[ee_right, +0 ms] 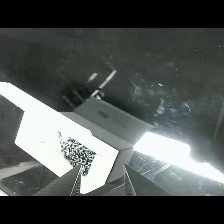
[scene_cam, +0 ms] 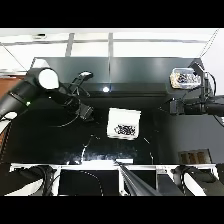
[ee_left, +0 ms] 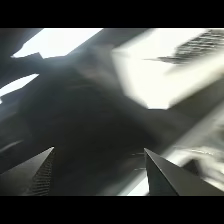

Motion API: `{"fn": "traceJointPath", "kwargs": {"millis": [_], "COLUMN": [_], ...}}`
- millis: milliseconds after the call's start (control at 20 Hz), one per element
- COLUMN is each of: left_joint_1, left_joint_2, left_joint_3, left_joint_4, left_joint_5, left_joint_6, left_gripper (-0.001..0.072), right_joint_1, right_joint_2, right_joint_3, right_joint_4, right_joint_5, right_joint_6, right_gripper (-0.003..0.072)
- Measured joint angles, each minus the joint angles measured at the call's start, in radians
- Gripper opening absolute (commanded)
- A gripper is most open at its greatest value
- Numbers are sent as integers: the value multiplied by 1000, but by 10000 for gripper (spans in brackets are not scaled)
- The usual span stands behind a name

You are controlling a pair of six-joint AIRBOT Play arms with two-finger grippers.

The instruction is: Fold the box and place the chain.

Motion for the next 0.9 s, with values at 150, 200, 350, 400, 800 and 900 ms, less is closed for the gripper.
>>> {"fn": "traceJointPath", "kwargs": {"millis": [150,200,350,400,800,900], "left_joint_1": [104,119,135,132,21,-2], "left_joint_2": [-8,-13,-37,-48,-153,-169], "left_joint_3": [-138,-168,-224,-233,-255,-256], "left_joint_4": [-293,-341,-431,-444,-365,-355], "left_joint_5": [34,45,76,84,255,267], "left_joint_6": [377,491,838,940,1382,1420], "left_gripper": [709,709,709,709,706,706], "right_joint_1": [0,0,0,0,0,0], "right_joint_2": [0,0,0,0,0,0], "right_joint_3": [0,0,0,0,0,0], "right_joint_4": [0,0,0,0,0,1], "right_joint_5": [0,0,1,1,3,2], "right_joint_6": [12,17,26,29,46,46], "right_gripper": [324,324,324,324,324,324]}}
